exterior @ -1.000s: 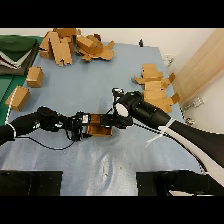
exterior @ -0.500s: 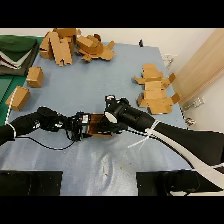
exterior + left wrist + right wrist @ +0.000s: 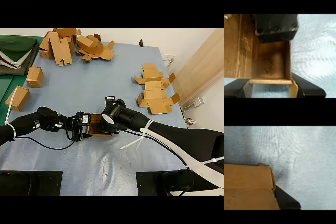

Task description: Fold the box.

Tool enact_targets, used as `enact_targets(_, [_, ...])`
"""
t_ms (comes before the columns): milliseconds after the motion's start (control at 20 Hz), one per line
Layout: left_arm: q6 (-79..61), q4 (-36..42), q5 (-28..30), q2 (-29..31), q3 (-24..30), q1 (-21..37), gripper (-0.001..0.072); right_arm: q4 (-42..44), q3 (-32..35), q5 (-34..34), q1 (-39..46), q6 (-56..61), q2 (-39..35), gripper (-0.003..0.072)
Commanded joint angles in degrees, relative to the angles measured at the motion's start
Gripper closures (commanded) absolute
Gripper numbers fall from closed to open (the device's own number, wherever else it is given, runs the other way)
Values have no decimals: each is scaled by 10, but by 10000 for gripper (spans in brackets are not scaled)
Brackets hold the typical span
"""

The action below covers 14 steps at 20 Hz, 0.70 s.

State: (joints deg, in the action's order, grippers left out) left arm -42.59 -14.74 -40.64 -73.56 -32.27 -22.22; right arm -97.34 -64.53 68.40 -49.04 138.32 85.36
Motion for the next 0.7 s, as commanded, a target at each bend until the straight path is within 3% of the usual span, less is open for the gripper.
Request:
enact_targets(0, [0,0,0,0,0,0,328,10,-5,-26,0,3,16,558])
enact_targets(150, [0,0,0,0,0,0,328,9,-6,-32,0,2,17,662])
enact_targets(350, [0,0,0,0,0,0,328,9,-6,-37,0,0,17,677])
enact_targets(400, [0,0,0,0,0,0,328,11,-6,-38,0,1,17,626])
enact_targets(450, [0,0,0,0,0,0,328,11,-6,-37,0,1,17,468])
enact_targets(500, [0,0,0,0,0,0,328,11,-6,-33,0,1,16,402])
enact_targets(650, [0,0,0,0,0,0,328,8,-6,-16,0,1,5,357])
